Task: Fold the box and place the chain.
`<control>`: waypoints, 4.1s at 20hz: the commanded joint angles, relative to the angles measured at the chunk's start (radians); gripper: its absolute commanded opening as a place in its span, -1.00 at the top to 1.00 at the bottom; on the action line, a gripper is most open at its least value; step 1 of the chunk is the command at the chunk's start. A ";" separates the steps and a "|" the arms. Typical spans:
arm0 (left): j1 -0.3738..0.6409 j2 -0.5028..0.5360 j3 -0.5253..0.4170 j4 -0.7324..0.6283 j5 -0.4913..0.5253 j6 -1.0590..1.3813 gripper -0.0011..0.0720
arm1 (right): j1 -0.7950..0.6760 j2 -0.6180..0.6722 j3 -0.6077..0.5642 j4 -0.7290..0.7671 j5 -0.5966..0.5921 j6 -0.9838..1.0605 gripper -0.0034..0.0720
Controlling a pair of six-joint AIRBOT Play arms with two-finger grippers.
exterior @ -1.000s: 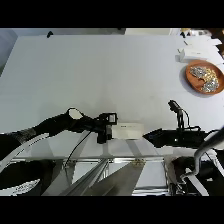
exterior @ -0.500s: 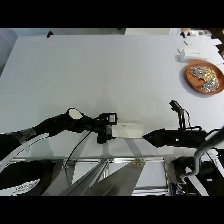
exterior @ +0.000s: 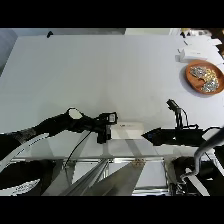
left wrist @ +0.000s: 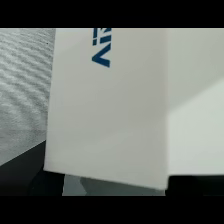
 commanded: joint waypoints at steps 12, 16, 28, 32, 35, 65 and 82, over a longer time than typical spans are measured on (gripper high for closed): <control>0.000 0.000 0.000 0.002 0.000 0.003 0.67 | 0.005 -0.012 0.000 -0.140 -0.096 -0.216 0.74; 0.000 0.000 0.000 0.001 0.000 0.003 0.67 | 0.005 -0.012 0.000 -0.140 -0.075 -0.219 0.42; 0.000 0.000 0.000 0.001 0.000 0.003 0.67 | 0.021 -0.200 0.270 -0.221 0.178 -0.495 0.11; 0.000 0.000 0.000 0.001 0.000 0.003 0.67 | 0.100 -0.248 0.377 -0.272 0.183 -0.541 0.11; 0.000 0.000 0.000 0.002 0.000 0.003 0.67 | 0.209 -0.326 0.401 -0.326 0.180 -0.589 0.10; 0.000 0.000 0.000 0.001 0.000 0.003 0.67 | 0.494 -0.387 0.372 -0.676 -0.116 -0.655 0.13; 0.000 0.000 0.000 0.001 0.000 0.003 0.67 | 0.590 -0.483 0.372 -0.566 -0.218 -0.707 0.07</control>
